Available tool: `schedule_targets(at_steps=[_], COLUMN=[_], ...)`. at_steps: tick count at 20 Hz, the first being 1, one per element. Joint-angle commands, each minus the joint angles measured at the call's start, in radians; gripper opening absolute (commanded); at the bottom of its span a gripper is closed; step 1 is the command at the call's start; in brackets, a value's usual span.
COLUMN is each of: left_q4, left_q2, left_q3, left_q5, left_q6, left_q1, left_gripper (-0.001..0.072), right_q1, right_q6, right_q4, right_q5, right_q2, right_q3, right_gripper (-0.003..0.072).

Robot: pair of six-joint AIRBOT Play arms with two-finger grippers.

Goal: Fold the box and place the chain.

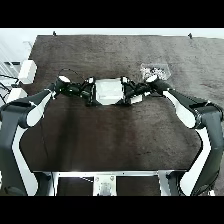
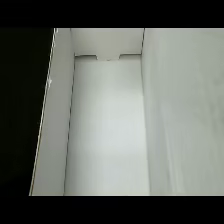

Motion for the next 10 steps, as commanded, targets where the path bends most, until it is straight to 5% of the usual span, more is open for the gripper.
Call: schedule_targets(at_steps=[1, 9, 10], left_q4=[0.002, 0.020, 0.022], left_q2=[0.000, 0.000, 0.000], left_q3=[-0.001, 0.000, 0.000], left_q5=[0.000, 0.000, 0.000], left_q6=[0.000, 0.000, 0.000], left_q1=[0.000, 0.000, 0.000], left_gripper=[0.0284, 0.0284, 0.0284], right_q1=[-0.027, -0.181, -0.194], right_q6=[0.084, 0.235, 0.234], right_q4=[-0.020, -0.101, -0.079], right_q5=[0.026, 0.175, 0.203], right_q2=[0.032, 0.155, 0.167], right_q3=[0.000, 0.000, 0.000], right_gripper=[0.0720, 0.0720, 0.0638])
